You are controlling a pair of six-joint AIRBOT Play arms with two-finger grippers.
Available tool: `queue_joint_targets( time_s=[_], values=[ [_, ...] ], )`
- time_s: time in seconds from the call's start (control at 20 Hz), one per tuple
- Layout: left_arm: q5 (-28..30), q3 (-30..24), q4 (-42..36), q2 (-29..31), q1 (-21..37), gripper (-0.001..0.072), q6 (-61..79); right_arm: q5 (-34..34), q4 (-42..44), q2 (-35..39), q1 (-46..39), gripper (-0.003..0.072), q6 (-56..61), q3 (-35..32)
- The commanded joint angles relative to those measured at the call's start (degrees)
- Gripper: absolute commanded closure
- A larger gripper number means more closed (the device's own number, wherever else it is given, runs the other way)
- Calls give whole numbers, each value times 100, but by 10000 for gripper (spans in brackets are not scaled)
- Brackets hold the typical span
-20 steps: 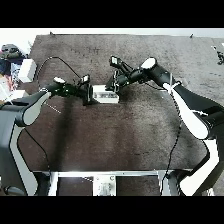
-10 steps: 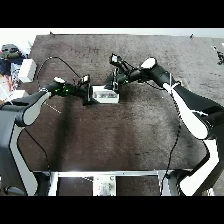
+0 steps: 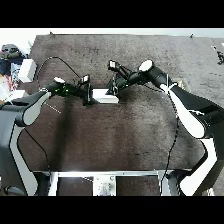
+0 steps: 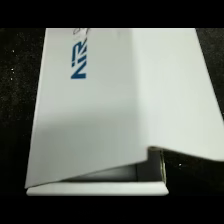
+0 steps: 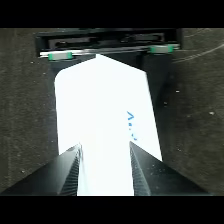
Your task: Fold the box and place the chain.
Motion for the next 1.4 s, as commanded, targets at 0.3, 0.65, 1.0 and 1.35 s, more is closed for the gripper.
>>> queue_joint_targets(
  time_s=[0.3, 0.65, 1.0, 1.35],
  values=[
    [0, -2, 0, 0, 0, 479, 2, -660, -208, 33, 90, 354, 57, 7],
    [0, -2, 0, 0, 0, 479, 2, -448, -306, 42, 94, 473, 61, 4],
    [0, -2, 0, 0, 0, 479, 2, -503, -636, 42, 136, 473, 66, 4],
    [2, -2, 2, 0, 0, 479, 2, -354, -643, 35, 186, 473, 109, 2]
  ],
)
